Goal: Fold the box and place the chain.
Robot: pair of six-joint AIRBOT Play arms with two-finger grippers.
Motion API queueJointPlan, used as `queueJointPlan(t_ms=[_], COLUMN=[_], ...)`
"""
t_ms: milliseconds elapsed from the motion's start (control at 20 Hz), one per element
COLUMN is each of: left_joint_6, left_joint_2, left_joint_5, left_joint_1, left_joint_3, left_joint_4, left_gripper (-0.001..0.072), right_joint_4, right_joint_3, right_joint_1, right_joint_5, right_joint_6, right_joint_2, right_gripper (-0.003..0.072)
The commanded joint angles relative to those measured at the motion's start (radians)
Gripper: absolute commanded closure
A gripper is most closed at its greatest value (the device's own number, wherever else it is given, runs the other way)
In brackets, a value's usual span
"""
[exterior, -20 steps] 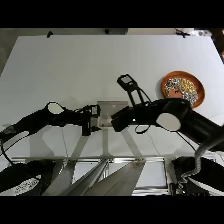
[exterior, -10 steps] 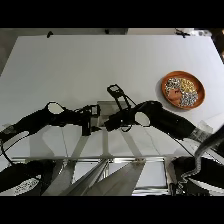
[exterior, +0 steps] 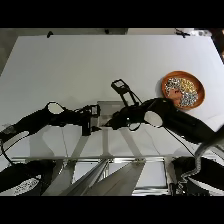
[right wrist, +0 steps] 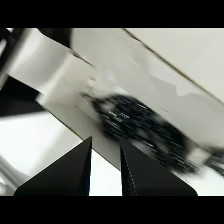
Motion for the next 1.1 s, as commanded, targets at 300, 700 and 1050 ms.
queueJointPlan(t_ms=[300, 700, 1050], left_joint_6=[0.0, 0.0, 0.0], left_joint_2=[0.0, 0.0, 0.0], left_joint_5=[0.0, 0.0, 0.0], left_joint_1=[0.0, 0.0, 0.0], left_joint_3=[0.0, 0.0, 0.0], left_joint_4=[0.0, 0.0, 0.0], left_gripper=[0.0622, 0.0622, 0.0622], right_joint_4=[-0.188, 0.122, 0.233], right_joint_3=[-0.103, -0.242, -0.242], right_joint_1=[-0.198, -0.304, -0.304], right_joint_5=[0.201, -0.081, -0.134], right_joint_6=[-0.413, -1.257, -1.382], right_joint_2=[0.104, -0.018, -0.175], right_gripper=[0.049, 0.0063, 0.0069])
